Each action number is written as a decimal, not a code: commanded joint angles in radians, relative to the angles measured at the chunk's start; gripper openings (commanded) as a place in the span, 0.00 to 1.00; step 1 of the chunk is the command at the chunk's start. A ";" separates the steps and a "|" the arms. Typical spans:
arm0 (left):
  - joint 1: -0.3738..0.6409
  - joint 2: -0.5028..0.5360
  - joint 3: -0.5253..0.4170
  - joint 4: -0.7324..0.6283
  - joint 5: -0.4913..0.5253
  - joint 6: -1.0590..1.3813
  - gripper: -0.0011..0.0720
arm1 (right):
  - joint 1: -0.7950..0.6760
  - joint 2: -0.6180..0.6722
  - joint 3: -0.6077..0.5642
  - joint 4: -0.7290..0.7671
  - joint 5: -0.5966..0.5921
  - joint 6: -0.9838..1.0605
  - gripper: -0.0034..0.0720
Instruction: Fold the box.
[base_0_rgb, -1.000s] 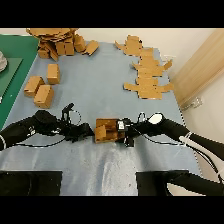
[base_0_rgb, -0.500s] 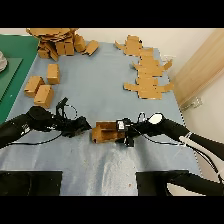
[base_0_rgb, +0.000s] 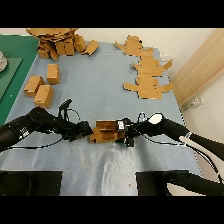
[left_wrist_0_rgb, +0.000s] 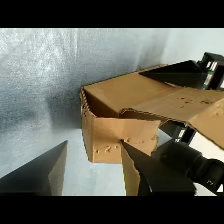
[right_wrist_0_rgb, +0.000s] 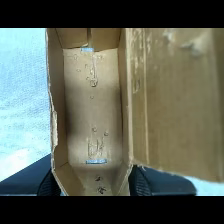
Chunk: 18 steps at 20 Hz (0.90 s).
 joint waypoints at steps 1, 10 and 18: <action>-0.057 -0.005 0.001 0.008 0.047 -0.015 0.73 | 0.000 0.000 0.000 0.000 0.000 0.000 0.68; -0.162 -0.029 0.021 0.035 0.186 -0.158 0.73 | 0.000 0.000 0.000 0.000 0.000 0.000 0.68; -0.288 -0.118 0.177 0.481 0.074 -0.555 0.62 | 0.000 0.000 0.000 0.000 0.000 0.000 0.68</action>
